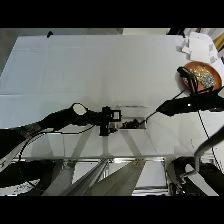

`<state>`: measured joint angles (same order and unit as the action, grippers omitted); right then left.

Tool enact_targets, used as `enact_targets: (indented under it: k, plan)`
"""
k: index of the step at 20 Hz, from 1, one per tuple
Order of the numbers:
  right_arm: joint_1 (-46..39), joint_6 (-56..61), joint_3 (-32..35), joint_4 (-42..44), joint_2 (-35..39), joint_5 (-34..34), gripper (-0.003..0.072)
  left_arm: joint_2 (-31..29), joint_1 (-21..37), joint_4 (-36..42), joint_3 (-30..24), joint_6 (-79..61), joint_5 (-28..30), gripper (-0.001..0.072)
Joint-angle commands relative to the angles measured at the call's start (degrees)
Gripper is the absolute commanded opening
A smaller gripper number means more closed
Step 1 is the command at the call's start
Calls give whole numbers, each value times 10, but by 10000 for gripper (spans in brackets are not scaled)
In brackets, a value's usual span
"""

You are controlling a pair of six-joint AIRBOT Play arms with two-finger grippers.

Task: Fold the box and place the chain.

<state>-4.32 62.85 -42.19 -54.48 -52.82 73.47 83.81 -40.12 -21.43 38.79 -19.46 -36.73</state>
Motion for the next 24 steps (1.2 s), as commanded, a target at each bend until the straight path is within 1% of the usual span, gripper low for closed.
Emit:
enact_targets:
  k: [1, 5, 9, 12, 16, 21, 22, 23, 24]
  plan:
    - [-31, 64, -2, -91, -55, -48, 323, 0, 0, 0, 0, 0, 0, 274]
    - [-25, 140, -2, -198, -144, -165, 322, 0, 0, 0, 0, 0, 0, 274]
    - [3, 153, -2, -239, -187, -244, 322, 0, 0, 0, 0, 0, 0, 274]
    - [16, 178, -2, -263, -215, -265, 322, 0, 0, 0, 0, 0, 0, 274]
    - [24, 182, -2, -264, -221, -297, 322, 0, 0, 0, 0, 0, 0, 274]
    - [24, 184, -2, -263, -222, -298, 320, 0, 0, 0, 0, 0, 0, 274]
    - [24, 184, -2, -263, -224, -296, 311, 0, 0, 0, 0, 0, 0, 274]
    - [24, 184, -2, -263, -226, -294, 269, 0, 0, 0, 0, 0, 0, 274]
    - [24, 183, -2, -263, -228, -293, 256, 0, 0, 0, 0, 0, 0, 274]
